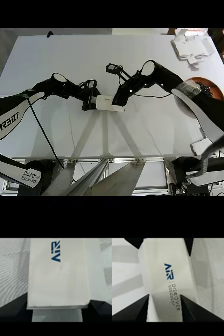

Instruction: Fold the box and place the chain.

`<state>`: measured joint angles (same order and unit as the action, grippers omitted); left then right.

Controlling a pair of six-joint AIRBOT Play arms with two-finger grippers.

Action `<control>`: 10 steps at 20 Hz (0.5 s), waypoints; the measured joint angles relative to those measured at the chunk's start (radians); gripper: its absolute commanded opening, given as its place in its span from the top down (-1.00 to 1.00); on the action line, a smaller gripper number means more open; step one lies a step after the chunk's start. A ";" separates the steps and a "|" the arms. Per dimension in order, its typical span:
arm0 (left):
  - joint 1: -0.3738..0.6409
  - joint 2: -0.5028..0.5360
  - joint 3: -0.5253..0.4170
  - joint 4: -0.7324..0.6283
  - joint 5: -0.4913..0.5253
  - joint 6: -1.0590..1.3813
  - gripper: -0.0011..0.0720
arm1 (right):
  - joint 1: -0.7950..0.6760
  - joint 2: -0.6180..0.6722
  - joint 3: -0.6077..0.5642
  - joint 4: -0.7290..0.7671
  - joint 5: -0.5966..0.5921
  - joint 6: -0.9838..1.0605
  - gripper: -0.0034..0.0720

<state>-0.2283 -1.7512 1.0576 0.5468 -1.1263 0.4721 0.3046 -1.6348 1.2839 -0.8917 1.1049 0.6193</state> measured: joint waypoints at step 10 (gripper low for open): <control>0.000 0.000 0.000 0.000 0.000 -0.002 0.10 | 0.059 0.063 -0.002 -0.148 -0.080 -0.063 -0.37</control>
<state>-0.2283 -1.7512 1.0576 0.5465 -1.1263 0.4706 0.3634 -1.5715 1.2819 -1.0393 1.0248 0.5564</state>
